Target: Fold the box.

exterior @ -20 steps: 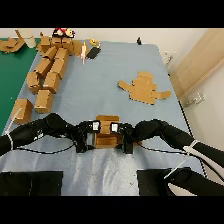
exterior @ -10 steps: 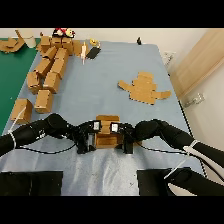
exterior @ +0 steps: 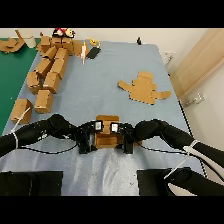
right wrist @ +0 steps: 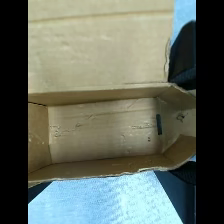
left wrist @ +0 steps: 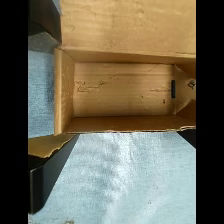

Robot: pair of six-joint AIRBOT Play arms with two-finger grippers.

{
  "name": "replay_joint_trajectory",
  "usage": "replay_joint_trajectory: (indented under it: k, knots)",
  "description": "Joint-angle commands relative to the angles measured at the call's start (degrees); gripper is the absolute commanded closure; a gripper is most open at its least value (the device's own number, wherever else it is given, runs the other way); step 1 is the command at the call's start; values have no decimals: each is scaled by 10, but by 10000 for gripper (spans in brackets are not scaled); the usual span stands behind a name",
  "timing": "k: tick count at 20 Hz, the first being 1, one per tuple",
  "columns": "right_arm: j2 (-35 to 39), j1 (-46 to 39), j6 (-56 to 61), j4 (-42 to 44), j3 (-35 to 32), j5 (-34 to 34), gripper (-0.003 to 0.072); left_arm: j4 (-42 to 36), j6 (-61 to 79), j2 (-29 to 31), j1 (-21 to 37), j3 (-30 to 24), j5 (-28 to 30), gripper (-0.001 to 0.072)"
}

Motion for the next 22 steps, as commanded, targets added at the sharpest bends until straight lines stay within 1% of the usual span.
replay_joint_trajectory:
  k: [1, 2, 3, 4, 22]
  knots:
    - [0, 0, 0, 0, 0, 0, 140, 0, 0, -7, -1, 0, 2, 21]
    - [0, 0, 0, 0, 0, 0, 140, 0, 0, -7, -1, 0, 2, 22]
    - [0, 0, 0, 0, 0, 0, 140, 0, 0, -7, -1, 0, 2, 75]
    - [0, 0, 0, 0, 0, 0, 140, 0, 0, -7, -1, 0, 1, 200]
    - [0, 0, 0, 0, 0, 0, 140, 0, 0, -7, 0, 0, 2, 205]
